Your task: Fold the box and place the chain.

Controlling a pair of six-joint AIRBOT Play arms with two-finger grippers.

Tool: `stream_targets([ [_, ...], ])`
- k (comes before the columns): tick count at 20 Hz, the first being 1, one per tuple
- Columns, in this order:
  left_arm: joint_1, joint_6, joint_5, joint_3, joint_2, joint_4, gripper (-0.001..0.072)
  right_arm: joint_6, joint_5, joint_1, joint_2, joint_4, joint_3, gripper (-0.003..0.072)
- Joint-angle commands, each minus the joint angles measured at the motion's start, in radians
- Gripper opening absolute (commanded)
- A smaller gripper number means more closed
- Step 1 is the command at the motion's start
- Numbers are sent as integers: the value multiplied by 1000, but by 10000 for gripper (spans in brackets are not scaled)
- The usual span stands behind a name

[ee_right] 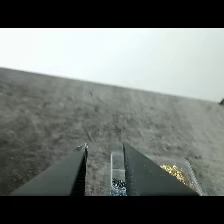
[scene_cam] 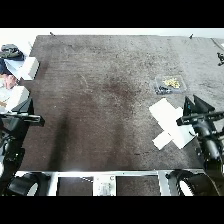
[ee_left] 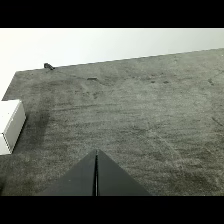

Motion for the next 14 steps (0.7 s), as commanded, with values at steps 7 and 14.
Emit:
stream_targets([
  [7, 0, 0, 0, -1, 0, 0, 11, 305, 708, -443, -744, -211, 492, 291],
  [14, 0, 0, 0, -1, 0, 0, 11, 650, 1433, -852, -1147, -837, 965, 375],
])
